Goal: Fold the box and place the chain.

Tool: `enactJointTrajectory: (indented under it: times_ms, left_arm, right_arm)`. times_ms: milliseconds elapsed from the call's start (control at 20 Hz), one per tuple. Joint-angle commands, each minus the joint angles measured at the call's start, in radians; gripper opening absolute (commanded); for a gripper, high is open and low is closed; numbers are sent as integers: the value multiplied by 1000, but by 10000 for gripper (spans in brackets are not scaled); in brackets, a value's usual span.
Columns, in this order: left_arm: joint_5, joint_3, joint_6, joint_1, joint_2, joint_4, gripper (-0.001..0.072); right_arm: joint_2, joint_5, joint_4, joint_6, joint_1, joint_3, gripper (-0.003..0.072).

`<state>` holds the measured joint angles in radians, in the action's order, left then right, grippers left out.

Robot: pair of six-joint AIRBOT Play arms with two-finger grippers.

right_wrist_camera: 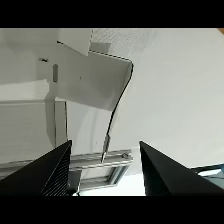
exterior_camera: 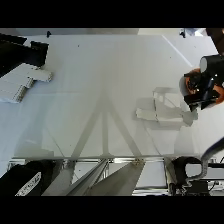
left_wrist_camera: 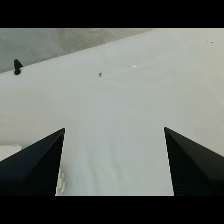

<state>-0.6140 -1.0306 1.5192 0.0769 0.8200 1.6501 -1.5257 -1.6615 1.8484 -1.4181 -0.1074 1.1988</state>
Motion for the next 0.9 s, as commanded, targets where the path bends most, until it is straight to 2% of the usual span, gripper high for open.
enactJointTrajectory:
  times_ms: [0, 150, 200, 250, 300, 450, 600, 700, 850]
  left_arm:
    - [0, 0, 0, 0, -1, 0, 696]
    - [0, 0, 0, 0, -1, 0, 696]
    - [0, 0, 0, 0, -1, 0, 696]
    - [0, 0, 0, 0, -1, 0, 696]
    - [0, 0, 0, 0, -1, 0, 696]
    - [0, 0, 0, 0, -1, 0, 696]
    - [0, 0, 0, 0, -1, 0, 696]
    - [0, 0, 0, 0, -1, 0, 696]
    - [0, 0, 0, 0, -1, 0, 696]
  right_arm:
    - [-49, -7, 9, -29, -34, 0, 446]
    - [-70, 3, -18, -27, -59, 0, 354]
    - [-73, 5, -31, -18, -61, 0, 239]
    - [-77, 5, -32, -9, -63, 0, 74]
    - [-78, 5, -31, -9, -63, 0, 10]
    - [-78, -4, -61, -2, -63, 0, 10]
    - [-67, -10, -167, 42, -62, 0, 10]
    - [-40, 35, -315, 95, -62, 0, 10]
    - [13, 175, -575, 182, -62, 0, 9]
